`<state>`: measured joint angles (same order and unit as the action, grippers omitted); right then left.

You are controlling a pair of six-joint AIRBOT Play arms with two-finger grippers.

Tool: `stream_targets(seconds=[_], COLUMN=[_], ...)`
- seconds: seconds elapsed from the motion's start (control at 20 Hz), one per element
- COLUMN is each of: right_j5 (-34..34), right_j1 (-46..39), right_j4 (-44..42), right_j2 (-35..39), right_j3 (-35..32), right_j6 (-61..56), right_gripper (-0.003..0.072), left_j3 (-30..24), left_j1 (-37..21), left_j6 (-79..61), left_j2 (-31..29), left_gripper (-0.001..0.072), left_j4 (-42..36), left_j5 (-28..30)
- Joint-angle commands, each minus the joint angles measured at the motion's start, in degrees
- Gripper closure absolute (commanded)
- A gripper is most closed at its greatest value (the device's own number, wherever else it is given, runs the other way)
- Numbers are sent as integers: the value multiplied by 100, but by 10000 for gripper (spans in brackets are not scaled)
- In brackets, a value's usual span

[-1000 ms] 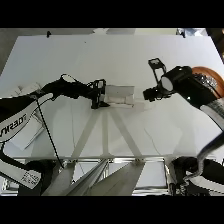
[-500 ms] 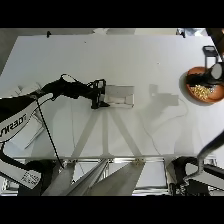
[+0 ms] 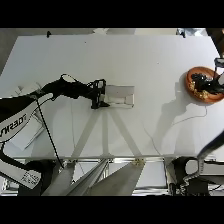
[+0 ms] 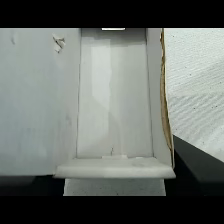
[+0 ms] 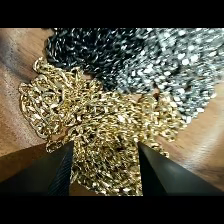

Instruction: Fold the box and place the chain.

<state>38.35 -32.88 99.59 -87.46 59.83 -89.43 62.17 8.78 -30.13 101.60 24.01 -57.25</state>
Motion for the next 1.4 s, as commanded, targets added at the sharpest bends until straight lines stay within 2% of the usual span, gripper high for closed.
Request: stream_targets(seconds=[0.0, 0.05, 0.1, 0.15, 0.3, 0.55, 0.75, 1.0, 1.15, 1.35], right_j5=[-83, -105, -111, -103, 129, 448, 1233, 2527, 2651, 2492], right_j1=[-46, -46, -44, -37, 72, 367, 809, 1969, 2898, 4166], right_j4=[-190, -289, -374, -455, -492, -496, -505, -798, -962, -981], right_j2=[-468, -520, -533, -507, -170, 1012, 1775, 2116, 2114, 2114], right_j3=[4, 4, 4, 4, 4, 4, 4, 4, 4, 4], right_j6=[35, 37, 39, 46, 560, 621, 981, 1569, 1600, 1488], right_gripper=[283, 310, 451, 677, 669, 670, 670, 670, 670, 671], left_j3=[4, 4, 4, 4, 4, 4, 4, 4, 4, 4], left_j1=[0, 0, 0, 0, 0, 0, 0, 0, 0, 0], left_j6=[-2, -2, -2, -2, -2, -2, -2, -2, -2, -2], left_j2=[-2, -2, -2, -2, -2, -2, -2, -2, -2, -2], left_gripper=[197, 197, 197, 197, 197, 197, 197, 197, 197, 197], left_j4=[0, 0, 0, 0, 2, 0, 0, 0, 0, 0], left_j5=[2, 2, 0, 0, 0, 0, 0, 0, 2, 2])
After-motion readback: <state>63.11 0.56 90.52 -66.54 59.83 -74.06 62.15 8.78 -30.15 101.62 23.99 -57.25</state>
